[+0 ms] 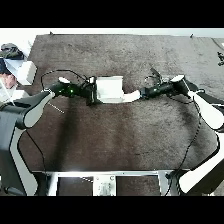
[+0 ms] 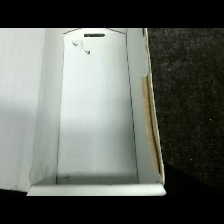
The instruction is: Fold the box and place the chain.
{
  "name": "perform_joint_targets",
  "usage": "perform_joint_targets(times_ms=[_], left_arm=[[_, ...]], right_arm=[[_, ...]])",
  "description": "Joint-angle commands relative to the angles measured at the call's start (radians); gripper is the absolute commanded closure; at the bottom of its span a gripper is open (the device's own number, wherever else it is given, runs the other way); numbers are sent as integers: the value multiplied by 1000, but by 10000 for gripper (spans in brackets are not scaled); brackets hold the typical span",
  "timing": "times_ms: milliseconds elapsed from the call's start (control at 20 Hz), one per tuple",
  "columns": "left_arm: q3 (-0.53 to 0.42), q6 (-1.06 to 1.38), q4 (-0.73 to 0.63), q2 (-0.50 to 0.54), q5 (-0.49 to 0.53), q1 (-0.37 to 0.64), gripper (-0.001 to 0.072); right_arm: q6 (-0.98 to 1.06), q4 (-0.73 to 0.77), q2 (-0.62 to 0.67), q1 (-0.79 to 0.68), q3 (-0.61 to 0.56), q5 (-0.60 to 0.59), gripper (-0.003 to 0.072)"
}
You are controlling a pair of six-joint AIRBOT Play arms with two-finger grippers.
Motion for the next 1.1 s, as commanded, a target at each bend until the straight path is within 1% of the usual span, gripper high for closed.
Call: perform_joint_targets(times_ms=[0,50,100,150,200,350,400,450,500,600,800,950,1000,1050], left_arm=[[0,0,0,0,0,0,474],[0,0,0,0,0,0,474],[0,0,0,0,0,0,474],[0,0,0,0,0,0,474],[0,0,0,0,0,0,474],[0,0,0,0,0,0,474],[0,0,0,0,0,0,474],[0,0,0,0,0,0,474],[0,0,0,0,0,0,474],[0,0,0,0,0,0,474],[0,0,0,0,0,0,474],[0,0,0,0,0,0,474],[0,0,0,0,0,0,474],[0,0,0,0,0,0,474]], right_arm=[[-27,122,-8,35,-47,42,661],[-35,162,-8,35,-47,45,655],[-69,216,-6,35,-43,52,472],[-94,249,-3,35,-39,58,428],[-108,269,3,36,-39,59,428],[-107,267,12,39,-14,69,426],[-99,268,13,39,-2,79,293],[-76,266,14,40,10,90,50],[-74,254,14,43,26,109,39],[-42,214,14,67,51,115,39],[52,33,14,144,104,86,40],[108,-41,14,177,148,85,42],[132,-79,14,187,164,84,104],[156,-116,14,200,183,84,151]])
